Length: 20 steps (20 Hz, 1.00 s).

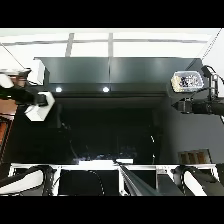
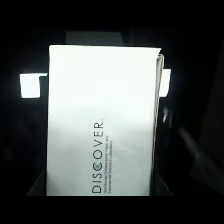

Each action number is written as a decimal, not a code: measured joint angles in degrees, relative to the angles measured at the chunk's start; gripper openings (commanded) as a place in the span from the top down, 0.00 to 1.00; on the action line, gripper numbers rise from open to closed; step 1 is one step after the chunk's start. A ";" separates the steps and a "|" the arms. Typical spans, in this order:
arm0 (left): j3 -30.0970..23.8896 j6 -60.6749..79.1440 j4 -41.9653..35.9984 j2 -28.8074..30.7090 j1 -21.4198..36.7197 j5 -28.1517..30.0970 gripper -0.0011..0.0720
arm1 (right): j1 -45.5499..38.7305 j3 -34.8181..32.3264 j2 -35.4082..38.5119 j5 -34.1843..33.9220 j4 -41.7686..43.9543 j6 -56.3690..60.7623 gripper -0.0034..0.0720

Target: Fold the box and place the chain.

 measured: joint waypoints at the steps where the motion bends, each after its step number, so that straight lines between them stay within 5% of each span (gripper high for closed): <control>1: 0.68 -0.13 -1.05 -0.66 2.40 1.20 0.59 | 0.00 0.00 0.00 -0.09 0.00 0.31 0.94; 11: 16.59 4.35 -1.42 -15.78 8.07 9.18 0.58 | 0.00 0.00 0.00 -0.90 0.17 2.08 0.94; 12: 18.01 4.81 -1.40 -17.25 7.72 9.31 0.54 | 0.00 0.00 0.00 -0.92 0.17 2.08 0.94; 14: 20.20 5.09 -1.49 -19.43 7.02 10.82 0.01 | 0.00 0.00 0.00 -1.07 0.17 2.14 0.94; 20: 27.23 5.14 -0.15 -19.61 5.79 9.31 0.00 | 0.00 0.00 0.00 -1.11 0.17 2.25 0.94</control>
